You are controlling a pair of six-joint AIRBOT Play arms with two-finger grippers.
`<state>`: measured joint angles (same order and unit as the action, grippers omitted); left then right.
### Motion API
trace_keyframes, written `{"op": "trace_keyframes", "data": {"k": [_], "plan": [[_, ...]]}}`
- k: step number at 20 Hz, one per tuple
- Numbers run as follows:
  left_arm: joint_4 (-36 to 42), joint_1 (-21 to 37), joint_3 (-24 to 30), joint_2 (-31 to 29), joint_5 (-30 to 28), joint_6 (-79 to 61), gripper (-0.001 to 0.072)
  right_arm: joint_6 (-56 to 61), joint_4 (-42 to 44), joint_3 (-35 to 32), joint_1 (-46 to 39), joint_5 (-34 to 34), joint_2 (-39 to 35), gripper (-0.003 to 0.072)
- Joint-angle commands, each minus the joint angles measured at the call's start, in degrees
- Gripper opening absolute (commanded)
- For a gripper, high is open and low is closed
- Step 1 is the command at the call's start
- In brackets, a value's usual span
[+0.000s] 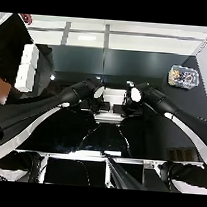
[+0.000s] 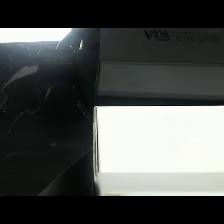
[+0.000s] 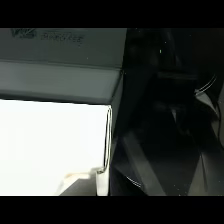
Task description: Fold the box and place the chain.
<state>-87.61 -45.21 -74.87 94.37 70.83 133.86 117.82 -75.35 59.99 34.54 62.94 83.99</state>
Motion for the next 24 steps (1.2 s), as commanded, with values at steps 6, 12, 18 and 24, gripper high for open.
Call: {"op": "trace_keyframes", "data": {"k": [6,12,18,24], "plan": [[-0.35,0.0,-0.04,-0.02,-1.22,-0.09,0.0026,-3.96,-1.25,0.07,-1.53,0.96,-6.36,0.0406],[-0.35,-0.09,-0.02,-0.02,-1.18,0.13,0.0026,-11.37,-6.97,0.0,-7.74,7.21,-27.19,0.0406],[-0.44,-0.04,-0.02,-0.02,-1.46,1.6,0.0026,-9.84,-36.83,-10.99,-25.07,2.1,-37.27,0.0405],[-1.51,-0.02,-0.02,-0.02,-1.77,1.6,0.0026,-11.41,-20.94,-23.39,-38.38,-23.93,-31.1,0.071]]}}
